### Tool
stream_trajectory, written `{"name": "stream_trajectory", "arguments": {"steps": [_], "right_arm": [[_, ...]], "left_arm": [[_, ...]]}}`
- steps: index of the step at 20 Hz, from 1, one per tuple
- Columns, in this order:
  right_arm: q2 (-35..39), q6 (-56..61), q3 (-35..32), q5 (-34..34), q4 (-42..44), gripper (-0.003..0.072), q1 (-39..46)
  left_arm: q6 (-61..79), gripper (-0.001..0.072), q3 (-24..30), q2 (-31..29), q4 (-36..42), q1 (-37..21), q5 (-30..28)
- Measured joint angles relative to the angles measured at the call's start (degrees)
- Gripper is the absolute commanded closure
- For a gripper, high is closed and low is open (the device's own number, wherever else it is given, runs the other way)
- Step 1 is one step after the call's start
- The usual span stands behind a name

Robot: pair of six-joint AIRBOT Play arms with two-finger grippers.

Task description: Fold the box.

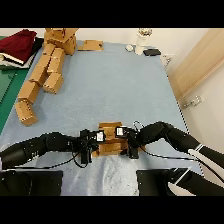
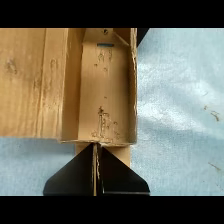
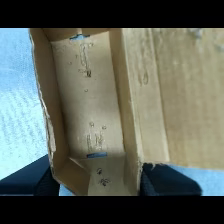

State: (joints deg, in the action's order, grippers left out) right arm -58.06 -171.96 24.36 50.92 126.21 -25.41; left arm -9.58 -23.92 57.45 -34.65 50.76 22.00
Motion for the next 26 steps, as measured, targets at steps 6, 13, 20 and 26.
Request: {"name": "stream_trajectory", "arguments": {"steps": [6, 13, 20, 26], "right_arm": [[0.0, 0.0, 0.0, 0.0, 0.0, 0.0140, 0.0], [0.0, 0.0, 0.0, 0.0, 0.0, 0.0140, 0.0], [0.0, 0.0, 0.0, 0.0, 0.0, 0.0140, 0.0], [0.0, 0.0, 0.0, 0.0, 0.0, 0.0140, 0.0]], "left_arm": [[0.2, 0.0664, 0.0, 1.5, 1.1, 1.5, -2.9], [0.2, 0.0220, 0.0, 1.7, 1.7, 1.8, -3.5], [0.2, 0.0221, 0.0, 1.7, 1.9, 1.8, -3.4], [0.2, 0.0476, 0.0, 1.7, 1.3, 1.8, -3.2]]}}
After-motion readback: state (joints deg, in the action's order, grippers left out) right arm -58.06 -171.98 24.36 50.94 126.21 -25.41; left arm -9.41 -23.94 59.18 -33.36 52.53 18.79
